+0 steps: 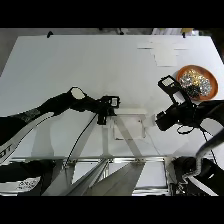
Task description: Fold the box and place the chain.
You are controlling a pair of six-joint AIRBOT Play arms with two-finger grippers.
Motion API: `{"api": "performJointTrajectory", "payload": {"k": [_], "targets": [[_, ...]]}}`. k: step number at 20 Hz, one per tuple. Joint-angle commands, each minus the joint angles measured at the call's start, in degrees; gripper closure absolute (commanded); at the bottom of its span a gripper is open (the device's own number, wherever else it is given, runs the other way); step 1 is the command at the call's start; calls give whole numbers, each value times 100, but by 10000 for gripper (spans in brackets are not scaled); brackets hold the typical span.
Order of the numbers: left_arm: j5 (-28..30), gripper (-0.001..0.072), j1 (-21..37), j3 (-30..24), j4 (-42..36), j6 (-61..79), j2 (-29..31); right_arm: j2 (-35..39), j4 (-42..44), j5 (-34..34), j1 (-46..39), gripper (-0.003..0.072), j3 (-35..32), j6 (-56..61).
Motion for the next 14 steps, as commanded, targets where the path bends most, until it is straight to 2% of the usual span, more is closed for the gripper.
{"api": "performJointTrajectory", "payload": {"k": [1,11,14], "targets": [[-179,708,4,63,138,-11,-153,4,2,4,2,263,7,2],[-42,699,-13,63,140,-33,-240,4,24,26,2,263,7,0],[-66,699,-13,63,142,-28,-238,4,92,22,2,287,7,-116]]}}
